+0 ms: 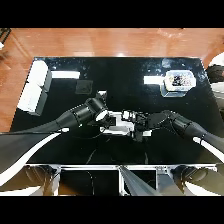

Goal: Fold the box and place the chain.

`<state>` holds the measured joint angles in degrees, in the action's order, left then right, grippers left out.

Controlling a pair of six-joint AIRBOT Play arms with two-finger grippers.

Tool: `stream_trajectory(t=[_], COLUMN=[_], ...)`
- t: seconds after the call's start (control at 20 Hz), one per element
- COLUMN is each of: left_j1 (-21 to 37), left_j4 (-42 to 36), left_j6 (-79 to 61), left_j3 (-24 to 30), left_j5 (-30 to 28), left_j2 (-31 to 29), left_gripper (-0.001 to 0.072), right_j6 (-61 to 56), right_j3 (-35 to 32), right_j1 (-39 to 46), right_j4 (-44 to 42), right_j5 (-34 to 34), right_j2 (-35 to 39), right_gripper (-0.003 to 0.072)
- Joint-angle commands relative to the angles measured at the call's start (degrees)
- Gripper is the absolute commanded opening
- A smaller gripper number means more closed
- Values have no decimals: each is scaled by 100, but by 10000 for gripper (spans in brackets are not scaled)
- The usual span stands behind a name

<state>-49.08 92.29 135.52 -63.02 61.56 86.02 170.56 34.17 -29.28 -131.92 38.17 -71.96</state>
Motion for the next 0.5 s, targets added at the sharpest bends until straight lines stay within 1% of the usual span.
stream_trajectory(t=[0.0, 0.2, 0.45], left_j1=[26, 20, 24], left_j4=[17, -262, -249], left_j6=[-7, -52, -50], left_j3=[2, 0, -4], left_j5=[-2, 63, 42], left_j2=[33, 219, 234], left_gripper=[350, 350, 350], right_j6=[0, -2, -2], right_j3=[-2, -2, -2], right_j1=[0, 0, 0], right_j4=[-2, -2, -2], right_j5=[0, 0, 0], right_j2=[-2, -4, -4], right_gripper=[521, 521, 522])
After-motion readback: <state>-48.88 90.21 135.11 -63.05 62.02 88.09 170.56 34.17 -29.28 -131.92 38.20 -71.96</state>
